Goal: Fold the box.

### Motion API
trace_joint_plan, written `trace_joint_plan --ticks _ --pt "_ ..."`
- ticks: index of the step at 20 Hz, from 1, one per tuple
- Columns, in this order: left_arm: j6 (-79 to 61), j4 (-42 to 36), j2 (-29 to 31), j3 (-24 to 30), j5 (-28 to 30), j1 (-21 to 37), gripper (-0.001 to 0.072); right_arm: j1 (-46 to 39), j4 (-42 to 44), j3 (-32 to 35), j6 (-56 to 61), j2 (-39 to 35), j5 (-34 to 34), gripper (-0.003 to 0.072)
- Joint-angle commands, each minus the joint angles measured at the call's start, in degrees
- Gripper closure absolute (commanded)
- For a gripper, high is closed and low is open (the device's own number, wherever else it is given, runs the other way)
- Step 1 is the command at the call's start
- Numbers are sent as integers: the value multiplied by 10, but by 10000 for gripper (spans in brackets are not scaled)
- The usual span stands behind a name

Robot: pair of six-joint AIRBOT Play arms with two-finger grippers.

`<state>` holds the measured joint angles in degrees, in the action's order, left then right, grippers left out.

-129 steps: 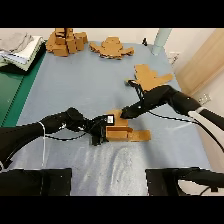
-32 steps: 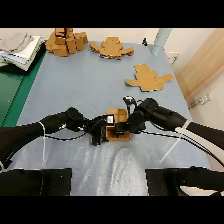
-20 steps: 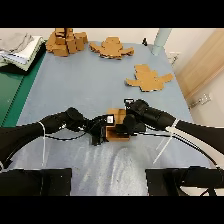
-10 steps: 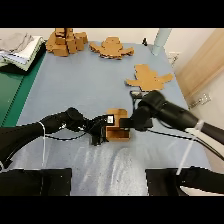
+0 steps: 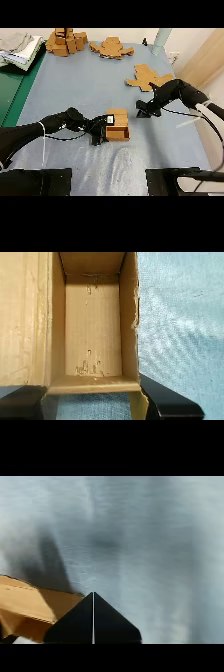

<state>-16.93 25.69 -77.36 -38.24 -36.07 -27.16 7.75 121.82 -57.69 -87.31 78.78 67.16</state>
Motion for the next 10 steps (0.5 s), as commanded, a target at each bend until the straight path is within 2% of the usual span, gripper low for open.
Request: trace_joint_plan --ticks 1,3,5,8,10 --pt "0 0 0 0 0 0 300 -57 202 -20 -205 103 34 686" --pt "0 0 0 0 0 0 300 -39 238 -51 -276 143 72 686" --pt "0 0 0 0 0 0 300 -16 250 -74 -352 143 94 686" --pt "0 0 0 0 0 0 300 26 236 -82 -465 90 76 687" --pt "0 0 0 0 0 0 300 52 204 -82 -483 49 46 687"
